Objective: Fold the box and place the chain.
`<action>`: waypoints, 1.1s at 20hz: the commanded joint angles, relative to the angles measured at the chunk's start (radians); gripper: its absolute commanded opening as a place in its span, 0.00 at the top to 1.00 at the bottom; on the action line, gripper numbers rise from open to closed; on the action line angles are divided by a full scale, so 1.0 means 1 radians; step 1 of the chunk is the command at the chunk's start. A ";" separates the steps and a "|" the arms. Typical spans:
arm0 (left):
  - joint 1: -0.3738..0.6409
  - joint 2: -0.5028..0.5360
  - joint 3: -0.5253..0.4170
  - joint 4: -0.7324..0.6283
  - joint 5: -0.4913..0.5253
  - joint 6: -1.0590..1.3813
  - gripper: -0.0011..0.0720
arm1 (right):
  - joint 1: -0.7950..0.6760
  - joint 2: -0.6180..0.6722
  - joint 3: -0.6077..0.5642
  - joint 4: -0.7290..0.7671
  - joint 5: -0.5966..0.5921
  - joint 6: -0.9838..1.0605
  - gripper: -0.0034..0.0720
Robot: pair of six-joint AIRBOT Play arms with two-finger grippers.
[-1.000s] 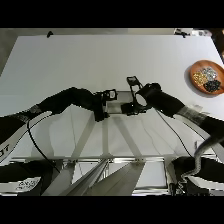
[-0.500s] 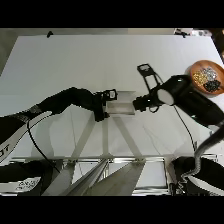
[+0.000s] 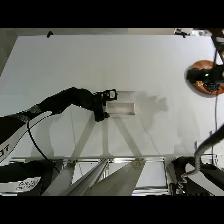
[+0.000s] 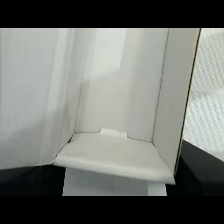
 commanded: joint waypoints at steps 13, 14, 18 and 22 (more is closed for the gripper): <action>0.000 0.000 0.001 0.000 0.000 0.000 0.77 | -0.259 -0.521 0.186 0.043 -0.375 0.014 0.54; 0.000 0.000 0.001 0.000 0.000 0.000 0.77 | -0.259 -0.529 0.186 0.043 -0.364 0.014 0.54; 0.000 0.000 0.001 0.000 0.000 0.000 0.77 | -0.259 -0.541 0.186 0.055 -0.338 0.010 0.54; 0.000 0.000 0.001 0.000 0.000 0.000 0.77 | -0.259 -0.577 0.186 0.106 -0.336 0.010 0.54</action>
